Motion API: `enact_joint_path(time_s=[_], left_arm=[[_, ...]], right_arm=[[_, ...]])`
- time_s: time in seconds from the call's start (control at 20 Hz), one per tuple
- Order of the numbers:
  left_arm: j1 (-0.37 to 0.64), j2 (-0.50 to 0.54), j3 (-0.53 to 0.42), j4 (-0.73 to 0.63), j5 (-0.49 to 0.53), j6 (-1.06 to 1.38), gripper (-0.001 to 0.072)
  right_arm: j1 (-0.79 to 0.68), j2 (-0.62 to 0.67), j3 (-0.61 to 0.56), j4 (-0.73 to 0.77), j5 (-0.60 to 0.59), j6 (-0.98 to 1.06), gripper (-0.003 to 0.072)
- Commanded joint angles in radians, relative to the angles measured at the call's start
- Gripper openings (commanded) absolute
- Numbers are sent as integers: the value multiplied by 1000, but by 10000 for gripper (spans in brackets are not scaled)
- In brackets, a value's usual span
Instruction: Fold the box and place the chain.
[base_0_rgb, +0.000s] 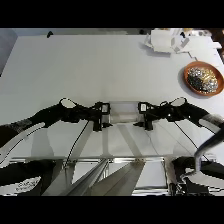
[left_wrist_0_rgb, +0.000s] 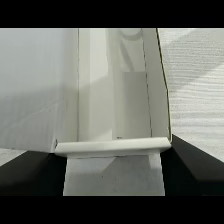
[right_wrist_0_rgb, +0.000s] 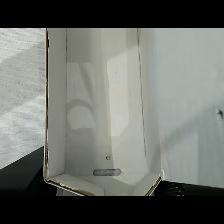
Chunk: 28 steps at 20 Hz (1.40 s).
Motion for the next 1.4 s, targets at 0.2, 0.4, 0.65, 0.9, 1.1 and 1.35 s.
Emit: enact_joint_path(time_s=[0.2,0.4,0.65,0.9,1.1,1.35], left_arm=[[0,0,1,0,2,0,113],[0,0,1,0,2,0,113],[0,0,1,0,2,0,113],[0,0,1,0,1,0,113],[0,0,1,0,1,0,113],[0,0,1,0,1,0,113]], right_arm=[[1,0,0,0,0,0,361],[1,0,0,9,1,0,360],[0,3,0,4,2,2,636],[0,67,0,-111,3,159,703],[0,187,0,-320,9,370,702],[0,333,0,-496,100,603,642]])
